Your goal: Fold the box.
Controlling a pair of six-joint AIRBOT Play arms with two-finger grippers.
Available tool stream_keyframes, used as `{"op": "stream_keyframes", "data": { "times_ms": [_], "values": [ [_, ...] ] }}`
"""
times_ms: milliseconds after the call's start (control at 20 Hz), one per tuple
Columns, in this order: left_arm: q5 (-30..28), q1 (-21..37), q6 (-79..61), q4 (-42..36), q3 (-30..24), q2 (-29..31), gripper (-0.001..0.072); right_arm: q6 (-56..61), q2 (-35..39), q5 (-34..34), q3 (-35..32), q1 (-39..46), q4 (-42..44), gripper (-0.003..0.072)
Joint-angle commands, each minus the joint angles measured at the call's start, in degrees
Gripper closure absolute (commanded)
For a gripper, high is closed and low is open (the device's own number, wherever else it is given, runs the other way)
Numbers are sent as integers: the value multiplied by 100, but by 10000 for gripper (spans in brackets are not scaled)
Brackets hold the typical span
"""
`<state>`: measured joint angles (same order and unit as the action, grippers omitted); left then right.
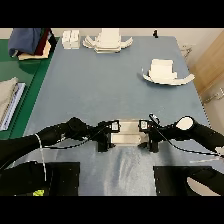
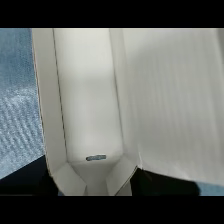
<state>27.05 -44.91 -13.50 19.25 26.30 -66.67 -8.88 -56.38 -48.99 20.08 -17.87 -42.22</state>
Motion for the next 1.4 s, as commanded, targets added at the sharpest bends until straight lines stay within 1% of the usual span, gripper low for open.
{"op": "stream_keyframes", "data": {
  "times_ms": [0,950,1100,1150,1250,1350],
  "values": [
    [-2,-2,4,7,0,-4,187,4,2,-2,2,-4,2,169],
    [-4,-2,4,7,0,-4,187,4,2,-4,2,-4,2,170],
    [-4,-2,4,7,0,-4,187,4,2,-48,2,-4,120,169],
    [-2,-2,4,7,0,-4,187,-22,2,-46,4,-4,153,151],
    [-4,-2,4,7,0,-4,187,-17,26,-66,13,-4,175,-34],
    [-4,-2,4,7,0,-4,187,79,63,52,15,0,258,-34]
  ]
}}
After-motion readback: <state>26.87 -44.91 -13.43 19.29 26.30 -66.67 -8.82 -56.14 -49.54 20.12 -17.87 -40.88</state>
